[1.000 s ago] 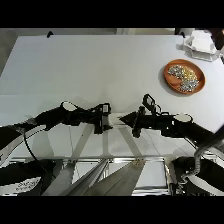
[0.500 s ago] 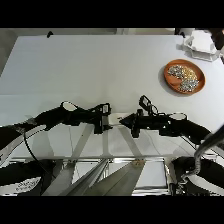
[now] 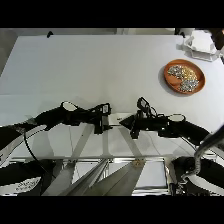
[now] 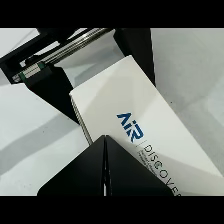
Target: Fold the box and place the chain.
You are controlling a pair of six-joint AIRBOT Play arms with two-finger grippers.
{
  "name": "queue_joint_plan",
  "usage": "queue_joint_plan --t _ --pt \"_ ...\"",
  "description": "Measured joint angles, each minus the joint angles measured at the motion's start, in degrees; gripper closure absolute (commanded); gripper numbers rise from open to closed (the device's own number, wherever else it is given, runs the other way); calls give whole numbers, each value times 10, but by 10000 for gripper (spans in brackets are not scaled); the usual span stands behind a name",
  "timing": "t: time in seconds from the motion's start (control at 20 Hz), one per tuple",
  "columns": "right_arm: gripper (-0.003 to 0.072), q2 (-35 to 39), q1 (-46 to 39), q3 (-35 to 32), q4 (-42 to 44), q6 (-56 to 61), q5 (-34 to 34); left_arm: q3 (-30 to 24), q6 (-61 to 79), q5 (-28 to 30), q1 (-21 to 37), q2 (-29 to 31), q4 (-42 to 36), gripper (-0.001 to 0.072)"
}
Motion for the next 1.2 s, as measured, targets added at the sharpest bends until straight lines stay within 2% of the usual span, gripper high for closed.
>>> queue_joint_plan --t 0.3,0.45,0.6,0.7,0.9,1.05,1.2 --pt "673 77 -1 27 11 18 18 0 -4 -1 0 0 -3 300" --pt "674 146 -19 45 -19 123 -1 0 -2 -1 0 0 -2 300" --pt "674 212 -66 53 -147 341 -42 0 -2 -1 0 0 -1 300" --pt "674 243 -119 56 -293 543 -48 0 -1 -1 0 0 -1 300" --pt "673 268 -231 58 -586 850 25 0 0 -1 0 0 -2 300" --pt "673 275 -303 59 -718 960 90 0 0 -10 0 0 -3 300" --pt "672 277 -346 59 -779 1007 119 0 0 -25 0 0 -5 301"
